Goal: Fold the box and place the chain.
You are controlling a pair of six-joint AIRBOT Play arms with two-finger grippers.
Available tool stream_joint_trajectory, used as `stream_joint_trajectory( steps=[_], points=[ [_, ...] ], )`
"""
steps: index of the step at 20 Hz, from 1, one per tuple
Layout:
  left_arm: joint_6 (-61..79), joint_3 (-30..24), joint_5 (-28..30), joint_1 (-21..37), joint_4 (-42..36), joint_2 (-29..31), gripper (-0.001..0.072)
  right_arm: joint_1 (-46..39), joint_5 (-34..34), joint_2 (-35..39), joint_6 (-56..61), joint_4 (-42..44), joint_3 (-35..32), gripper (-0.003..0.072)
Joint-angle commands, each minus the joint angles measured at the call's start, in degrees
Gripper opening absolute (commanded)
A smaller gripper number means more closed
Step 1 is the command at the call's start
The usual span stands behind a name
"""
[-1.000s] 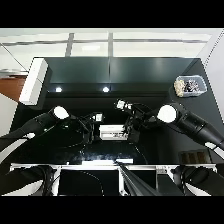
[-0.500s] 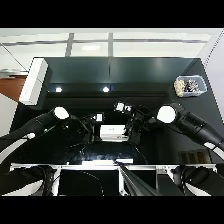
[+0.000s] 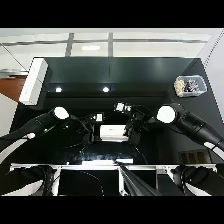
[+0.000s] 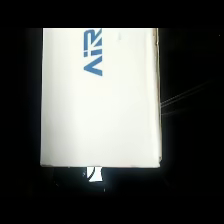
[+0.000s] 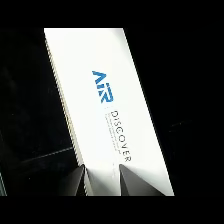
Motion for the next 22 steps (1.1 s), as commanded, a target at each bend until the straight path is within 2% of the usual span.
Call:
stream_joint_trajectory(
  steps=[1, 5, 9, 10, 11, 12, 13, 15, 17, 19, 22],
  points=[
    [0.0, 0.0, 0.0, 0.0, 0.0, 0.0, 0.0538, 0.6, -0.2, -1.2, 0.0, 0.2, 0.0, 0.0282],
    [0.0, 0.0, 0.0, 0.0, 0.0, 0.0, 0.0539, 2.8, -1.4, -1.8, 0.1, 0.3, 0.1, 0.0280],
    [0.0, 0.0, 0.0, 0.0, 0.0, 0.0, 0.0539, -0.2, 4.1, 0.5, 7.0, 0.1, 2.2, 0.0277],
    [0.0, 0.0, 0.0, 0.0, 0.0, 0.0, 0.0539, -1.6, 5.4, 2.0, 9.4, 0.2, 2.4, 0.0227],
    [0.0, 0.0, 0.0, 0.0, 0.0, 0.0, 0.0538, -3.2, 6.6, 3.2, 12.2, 0.4, 2.4, 0.0226],
    [0.0, 0.0, 0.0, 0.0, 0.0, 0.0, 0.0538, -5.3, 8.5, 4.0, 15.2, 0.9, 2.4, 0.0057],
    [0.0, 0.0, 0.0, 0.0, 0.0, 0.0, 0.0539, -7.5, 10.4, 4.0, 17.9, 2.4, 2.2, 0.0032],
    [0.0, 0.0, 0.0, 0.0, 0.0, 0.0, 0.0538, -11.6, 10.7, 4.0, 19.8, 11.9, -0.9, 0.0031],
    [0.0, 0.0, 0.0, 0.0, 0.0, 0.0, 0.0539, -14.0, 7.2, 3.6, 19.0, 25.5, -6.5, 0.0031],
    [0.0, 0.0, 0.0, 0.0, 0.0, 0.0, 0.0538, -13.9, 2.6, 2.3, 17.1, 35.3, -11.5, 0.0031],
    [0.0, 0.0, 0.0, 0.0, 0.0, 0.0, 0.0538, -12.7, -0.9, -0.8, 16.6, 38.7, -13.4, 0.0033]
  ],
)
